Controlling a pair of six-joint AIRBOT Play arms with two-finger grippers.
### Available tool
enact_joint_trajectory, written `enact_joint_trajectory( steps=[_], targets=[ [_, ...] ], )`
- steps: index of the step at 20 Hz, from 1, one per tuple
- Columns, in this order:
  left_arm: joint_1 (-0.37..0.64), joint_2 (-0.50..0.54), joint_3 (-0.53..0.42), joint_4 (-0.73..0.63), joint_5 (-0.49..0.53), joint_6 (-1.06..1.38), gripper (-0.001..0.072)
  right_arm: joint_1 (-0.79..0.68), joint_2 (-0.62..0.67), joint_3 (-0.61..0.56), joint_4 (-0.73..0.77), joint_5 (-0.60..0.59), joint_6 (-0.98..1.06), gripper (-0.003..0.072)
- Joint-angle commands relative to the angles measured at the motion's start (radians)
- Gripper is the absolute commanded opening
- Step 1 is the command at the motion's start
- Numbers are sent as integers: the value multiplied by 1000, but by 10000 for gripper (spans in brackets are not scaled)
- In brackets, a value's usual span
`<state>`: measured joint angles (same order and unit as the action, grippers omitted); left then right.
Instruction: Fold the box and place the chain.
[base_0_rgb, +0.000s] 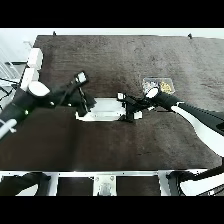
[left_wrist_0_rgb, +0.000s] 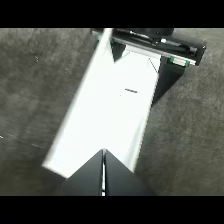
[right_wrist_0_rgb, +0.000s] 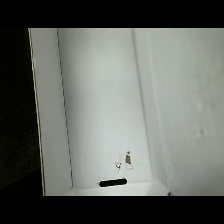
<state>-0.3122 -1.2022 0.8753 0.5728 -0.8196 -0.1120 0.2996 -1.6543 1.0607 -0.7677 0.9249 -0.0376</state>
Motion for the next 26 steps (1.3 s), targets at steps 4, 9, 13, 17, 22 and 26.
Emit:
enact_joint_trajectory(
  steps=[4,9,13,17,22,26],
  targets=[
    [-76,-21,-85,-27,134,-11,19,1,-1,-1,0,0,0,594],
    [-62,-134,18,21,85,-34,19,1,-1,-1,0,0,0,594],
    [-35,-172,61,-6,143,-20,19,1,-1,-1,0,0,0,594],
    [-26,-193,72,11,85,-16,19,1,-1,-1,0,0,0,594],
    [-27,-277,137,22,57,-17,18,1,-1,-1,0,0,0,594],
    [-27,-284,168,26,45,-18,18,1,-1,-1,0,0,0,594]
  ],
)
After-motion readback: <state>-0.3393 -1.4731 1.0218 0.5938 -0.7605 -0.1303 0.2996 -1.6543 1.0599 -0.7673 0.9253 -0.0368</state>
